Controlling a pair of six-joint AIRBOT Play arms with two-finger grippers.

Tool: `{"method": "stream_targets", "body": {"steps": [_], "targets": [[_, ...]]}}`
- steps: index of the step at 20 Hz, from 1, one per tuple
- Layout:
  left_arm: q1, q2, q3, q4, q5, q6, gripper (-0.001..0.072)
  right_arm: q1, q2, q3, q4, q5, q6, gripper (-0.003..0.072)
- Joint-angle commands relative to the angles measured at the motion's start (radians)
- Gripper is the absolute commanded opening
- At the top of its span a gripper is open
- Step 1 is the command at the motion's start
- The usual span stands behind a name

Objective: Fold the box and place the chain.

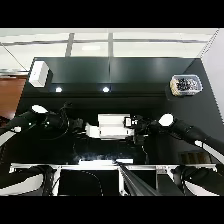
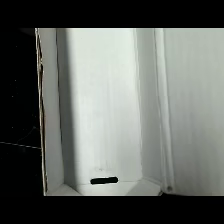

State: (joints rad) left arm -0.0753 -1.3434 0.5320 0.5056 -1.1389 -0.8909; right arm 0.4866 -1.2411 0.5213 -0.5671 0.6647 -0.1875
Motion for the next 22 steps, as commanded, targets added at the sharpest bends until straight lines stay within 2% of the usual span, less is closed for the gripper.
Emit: {"method": "stream_targets", "body": {"steps": [1, 2, 3, 6, 8, 13, 14, 16, 20, 22], "targets": [[-0.003, 0.005, 0.027, -0.069, -0.061, 0.115, 0.0400, 0.000, -0.001, 0.000, 0.001, 0.000, 0.000, 0.0224], [-0.003, 0.005, 0.042, -0.066, -0.083, 0.120, 0.0667, 0.000, -0.001, 0.000, 0.001, 0.000, 0.000, 0.0224], [-0.003, 0.005, 0.058, -0.060, -0.102, 0.121, 0.0712, 0.000, -0.001, 0.000, 0.001, 0.000, 0.000, 0.0224], [-0.016, 0.006, 0.090, -0.037, -0.121, 0.088, 0.0703, 0.000, -0.001, 0.000, 0.001, 0.000, 0.000, 0.0224], [-0.060, 0.014, 0.108, 0.011, -0.116, 0.046, 0.0681, 0.000, -0.001, 0.000, 0.001, 0.000, 0.000, 0.0224], [-0.218, 0.052, 0.168, 0.131, -0.023, -0.262, 0.0668, 0.000, -0.001, 0.000, 0.001, -0.001, 0.000, 0.0224], [-0.248, 0.053, 0.181, 0.149, 0.001, -0.351, 0.0602, 0.000, -0.001, 0.000, 0.001, -0.001, 0.000, 0.0224], [-0.311, 0.054, 0.210, 0.178, 0.048, -0.436, 0.0596, 0.000, -0.001, 0.000, 0.001, -0.001, 0.000, 0.0224], [-0.425, 0.053, 0.279, 0.462, 0.134, -0.710, 0.0596, 0.000, -0.001, 0.000, 0.001, -0.001, 0.000, 0.0224], [-0.480, 0.053, 0.302, 0.553, 0.156, -0.816, 0.0596, 0.000, -0.001, 0.000, 0.001, -0.002, 0.000, 0.0224]]}}
